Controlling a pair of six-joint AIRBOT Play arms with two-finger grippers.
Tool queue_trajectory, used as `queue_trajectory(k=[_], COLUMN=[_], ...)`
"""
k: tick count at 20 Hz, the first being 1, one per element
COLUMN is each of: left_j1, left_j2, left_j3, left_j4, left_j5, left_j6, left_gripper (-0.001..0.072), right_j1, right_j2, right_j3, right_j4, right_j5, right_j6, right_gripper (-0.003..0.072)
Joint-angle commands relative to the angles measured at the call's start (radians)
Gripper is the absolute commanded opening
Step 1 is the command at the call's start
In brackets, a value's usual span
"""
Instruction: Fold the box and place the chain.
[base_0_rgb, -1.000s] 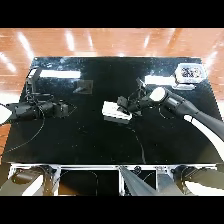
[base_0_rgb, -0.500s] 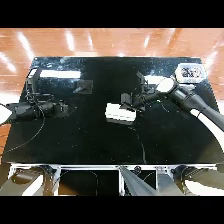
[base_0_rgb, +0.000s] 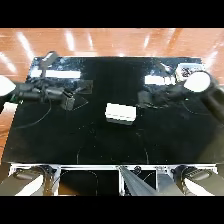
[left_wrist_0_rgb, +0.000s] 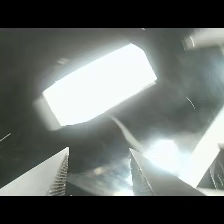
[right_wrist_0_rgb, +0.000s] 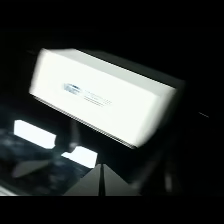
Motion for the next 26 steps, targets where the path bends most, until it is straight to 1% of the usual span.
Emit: queue_trajectory(k=[1, 2, 3, 5, 6, 7, 8, 9, 11, 13, 15, 18, 20, 21, 23, 26], left_j1=[-0.055, -0.092, -0.138, -0.227, -0.253, -0.269, -0.282, -0.289, -0.291, -0.290, -0.290, -0.270, -0.244, -0.229, -0.203, -0.179], left_j2=[-0.242, -0.287, -0.329, -0.396, -0.417, -0.429, -0.431, -0.431, -0.431, -0.437, -0.465, -0.529, -0.573, -0.590, -0.608, -0.611], left_j3=[0.215, 0.254, 0.292, 0.359, 0.380, 0.390, 0.391, 0.391, 0.391, 0.390, 0.390, 0.390, 0.390, 0.390, 0.390, 0.390], left_j4=[-0.043, 0.042, 0.156, 0.377, 0.415, 0.399, 0.344, 0.282, 0.210, 0.208, 0.203, 0.182, 0.117, 0.082, 0.058, 0.059], left_j5=[-0.151, -0.101, -0.057, -0.022, 0.000, 0.028, 0.037, 0.017, 0.021, 0.067, 0.070, 0.021, 0.010, -0.019, -0.071, -0.083], left_j6=[0.281, 0.310, 0.338, 0.354, 0.354, 0.355, 0.392, 0.472, 0.586, 0.683, 0.745, 0.747, 0.748, 0.748, 0.733, 0.701], left_gripper=[0.0620, 0.0628, 0.0628, 0.0630, 0.0630, 0.0630, 0.0631, 0.0631, 0.0631, 0.0630, 0.0630, 0.0629, 0.0624, 0.0624, 0.0624, 0.0624], right_j1=[-0.085, -0.117, -0.142, -0.171, -0.175, -0.175, -0.175, -0.175, -0.175, -0.175, -0.175, -0.175, -0.175, -0.175, -0.175, -0.175], right_j2=[0.178, 0.229, 0.264, 0.293, 0.291, 0.291, 0.291, 0.291, 0.291, 0.291, 0.291, 0.291, 0.291, 0.291, 0.291, 0.290], right_j3=[-0.090, -0.135, -0.170, -0.216, -0.223, -0.225, -0.225, -0.225, -0.225, -0.225, -0.225, -0.225, -0.225, -0.225, -0.225, -0.225], right_j4=[-0.252, -0.259, -0.259, -0.257, -0.257, -0.257, -0.256, -0.256, -0.256, -0.257, -0.257, -0.257, -0.260, -0.259, -0.260, -0.259], right_j5=[0.146, 0.142, 0.140, 0.143, 0.140, 0.122, 0.110, 0.108, 0.120, 0.114, 0.094, 0.060, 0.042, 0.037, 0.035, 0.018], right_j6=[0.067, 0.081, 0.090, 0.093, 0.093, 0.093, 0.094, 0.095, 0.095, 0.094, 0.095, 0.095, 0.095, 0.095, 0.098, 0.109], right_gripper=[0.0039, 0.0039, 0.0039, 0.0039, 0.0039, 0.0039, 0.0039, 0.0039, 0.0039, 0.0039, 0.0039, 0.0039, 0.0039, 0.0039, 0.0039, 0.0039])
